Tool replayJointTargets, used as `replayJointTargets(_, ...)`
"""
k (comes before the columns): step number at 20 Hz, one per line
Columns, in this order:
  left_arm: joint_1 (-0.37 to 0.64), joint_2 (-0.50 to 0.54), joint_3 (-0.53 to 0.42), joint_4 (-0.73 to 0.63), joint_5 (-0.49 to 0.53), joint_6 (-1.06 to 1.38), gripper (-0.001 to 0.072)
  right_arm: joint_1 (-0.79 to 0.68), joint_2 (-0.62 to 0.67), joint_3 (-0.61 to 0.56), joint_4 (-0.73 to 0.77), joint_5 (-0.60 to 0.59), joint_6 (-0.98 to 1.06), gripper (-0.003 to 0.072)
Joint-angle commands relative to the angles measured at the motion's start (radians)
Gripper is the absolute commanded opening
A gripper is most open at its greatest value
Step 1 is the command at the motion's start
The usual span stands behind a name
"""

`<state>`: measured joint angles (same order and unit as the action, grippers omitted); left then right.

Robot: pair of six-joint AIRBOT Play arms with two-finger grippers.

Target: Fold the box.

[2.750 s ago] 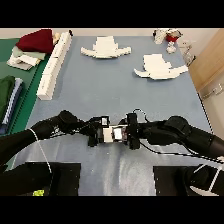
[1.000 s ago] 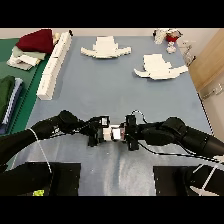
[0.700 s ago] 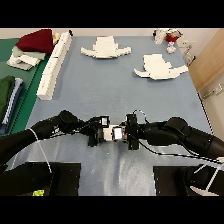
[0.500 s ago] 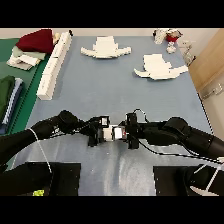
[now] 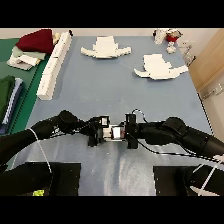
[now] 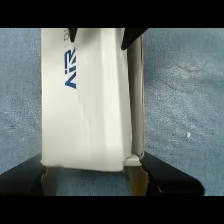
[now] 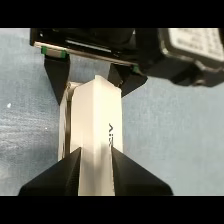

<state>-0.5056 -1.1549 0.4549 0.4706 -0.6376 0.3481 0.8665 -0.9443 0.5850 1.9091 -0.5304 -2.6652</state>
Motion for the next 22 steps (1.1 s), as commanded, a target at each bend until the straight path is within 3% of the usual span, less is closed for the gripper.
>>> replayJointTargets(1,0.0,0.0,0.0,0.0,0.0,0.0,0.0513,0.002,-0.008,-0.001,0.031,-0.034,0.002,0.0265)
replayJointTargets(9,0.0,0.0,0.0,0.0,0.0,0.0,0.0512,0.002,-0.011,0.0,0.063,-0.053,0.001,0.0265)
replayJointTargets(12,0.0,0.0,0.0,0.0,0.0,0.0,0.0513,0.002,0.024,0.0,0.077,-0.053,0.002,0.0393)
replayJointTargets(14,0.0,0.0,0.0,0.0,0.0,0.0,0.0513,0.002,0.054,0.0,0.123,-0.053,0.005,0.0393)
replayJointTargets(18,0.0,0.0,0.0,0.0,0.0,0.0,0.0513,-0.007,0.098,-0.004,0.26,-0.04,0.242,0.0389)
replayJointTargets(19,0.0,0.0,0.0,0.0,0.0,0.0,0.0513,-0.007,0.102,-0.014,0.283,-0.01,0.306,0.0359)
replayJointTargets(20,0.0,0.0,0.0,0.0,0.0,0.0,0.0513,-0.007,0.105,-0.035,0.307,0.039,0.358,0.0194)
replayJointTargets(22,0.0,0.0,0.0,0.0,0.0,0.0,0.0513,-0.005,0.106,-0.092,0.365,0.154,0.437,0.0032)
